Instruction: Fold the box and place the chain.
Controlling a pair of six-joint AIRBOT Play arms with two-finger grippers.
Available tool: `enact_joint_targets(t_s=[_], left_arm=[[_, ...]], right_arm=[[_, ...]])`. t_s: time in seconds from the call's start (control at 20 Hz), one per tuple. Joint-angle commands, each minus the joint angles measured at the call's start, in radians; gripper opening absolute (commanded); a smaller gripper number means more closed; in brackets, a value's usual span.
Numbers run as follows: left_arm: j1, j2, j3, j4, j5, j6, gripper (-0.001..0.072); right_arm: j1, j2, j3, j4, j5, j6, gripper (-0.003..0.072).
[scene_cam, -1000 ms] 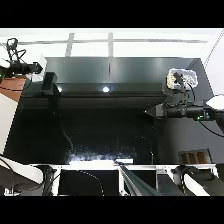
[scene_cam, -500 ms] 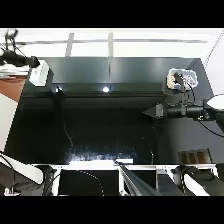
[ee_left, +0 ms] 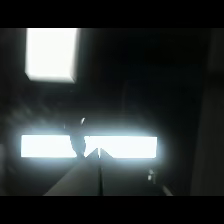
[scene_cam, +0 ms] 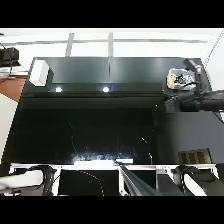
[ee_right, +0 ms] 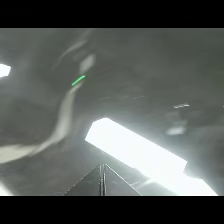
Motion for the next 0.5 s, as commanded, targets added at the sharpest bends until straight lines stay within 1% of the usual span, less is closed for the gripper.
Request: enact_joint_targets(t_s=[0.0, 0.05, 0.1, 0.15, 0.2, 0.25, 0.3, 0.35, 0.45], left_arm=[[-0.096, 0.378, -0.520, -0.026, 0.290, -0.040, 0.0030], [-0.143, 0.488, -0.681, -0.026, 0.374, -0.040, 0.0030], [-0.189, 0.578, -0.811, -0.029, 0.427, -0.043, 0.0030], [-0.240, 0.661, -0.926, -0.038, 0.452, -0.043, 0.0030], [-0.290, 0.726, -1.013, -0.038, 0.456, -0.046, 0.0030], [-0.338, 0.784, -1.086, -0.037, 0.459, -0.051, 0.0030], [-0.372, 0.828, -1.133, -0.032, 0.463, -0.074, 0.0030], [-0.394, 0.862, -1.158, -0.029, 0.465, -0.102, 0.0030], [-0.399, 0.896, -1.161, -0.032, 0.470, -0.135, 0.0032]], right_arm=[[-0.005, 0.157, -0.027, -0.282, -0.167, 0.131, 0.0045], [-0.021, 0.213, -0.095, -0.335, -0.237, 0.195, 0.0046], [-0.046, 0.255, -0.173, -0.373, -0.287, 0.268, 0.0046], [-0.076, 0.284, -0.260, -0.402, -0.328, 0.335, 0.0046], [-0.108, 0.291, -0.333, -0.416, -0.354, 0.373, 0.0046], [-0.132, 0.289, -0.379, -0.412, -0.365, 0.375, 0.0046], [-0.144, 0.289, -0.402, -0.411, -0.367, 0.374, 0.0045], [-0.143, 0.290, -0.403, -0.416, -0.363, 0.372, 0.0045], [-0.143, 0.290, -0.401, -0.415, -0.365, 0.362, 0.0044]])
